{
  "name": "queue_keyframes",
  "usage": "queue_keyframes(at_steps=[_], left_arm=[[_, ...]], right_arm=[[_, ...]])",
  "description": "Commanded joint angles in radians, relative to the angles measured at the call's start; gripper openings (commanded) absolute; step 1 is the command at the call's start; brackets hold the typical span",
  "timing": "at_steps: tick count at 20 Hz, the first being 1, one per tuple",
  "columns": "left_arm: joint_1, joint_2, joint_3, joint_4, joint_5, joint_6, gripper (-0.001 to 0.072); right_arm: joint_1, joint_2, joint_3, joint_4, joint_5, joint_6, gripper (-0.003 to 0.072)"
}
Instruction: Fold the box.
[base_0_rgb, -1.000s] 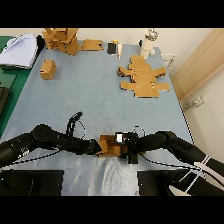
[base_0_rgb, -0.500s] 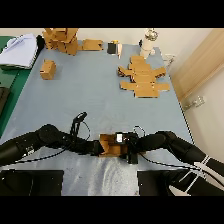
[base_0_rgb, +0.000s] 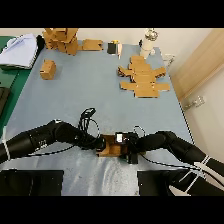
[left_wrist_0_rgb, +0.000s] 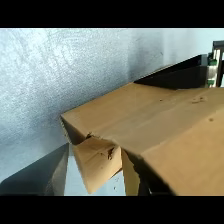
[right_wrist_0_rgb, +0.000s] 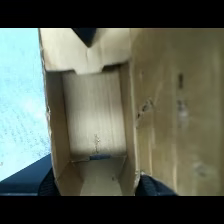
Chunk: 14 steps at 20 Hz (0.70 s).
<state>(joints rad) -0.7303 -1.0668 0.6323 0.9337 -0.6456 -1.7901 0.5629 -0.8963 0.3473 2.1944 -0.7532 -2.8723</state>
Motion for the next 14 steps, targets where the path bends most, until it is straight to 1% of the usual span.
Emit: queue_keyframes(at_steps=[1,4,7,8,10,12,14], left_arm=[[-0.043,-0.024,0.023,0.105,-0.035,-0.101,0.0453],[-0.078,-0.025,0.028,0.171,-0.037,-0.188,0.0453],[-0.127,-0.029,0.063,0.299,-0.042,-0.322,0.0453],[-0.145,-0.036,0.085,0.357,-0.057,-0.375,0.0453],[-0.172,-0.07,0.138,0.446,-0.127,-0.437,0.0452],[-0.196,-0.119,0.193,0.48,-0.182,-0.452,0.0452],[-0.214,-0.16,0.235,0.516,-0.211,-0.492,0.0453]], right_arm=[[0.0,0.0,0.0,0.0,0.001,0.0,0.0514],[0.0,0.0,0.0,0.0,0.001,0.0,0.0514],[0.0,0.0,0.0,0.0,0.001,0.0,0.0514],[0.0,0.0,0.0,0.0,0.001,0.0,0.0514],[0.0,0.0,0.0,0.0,0.0,0.0,0.0514],[0.0,0.0,0.0,0.0,0.001,0.0,0.0514],[0.0,0.0,0.0,0.0,0.001,0.0,0.0514]])
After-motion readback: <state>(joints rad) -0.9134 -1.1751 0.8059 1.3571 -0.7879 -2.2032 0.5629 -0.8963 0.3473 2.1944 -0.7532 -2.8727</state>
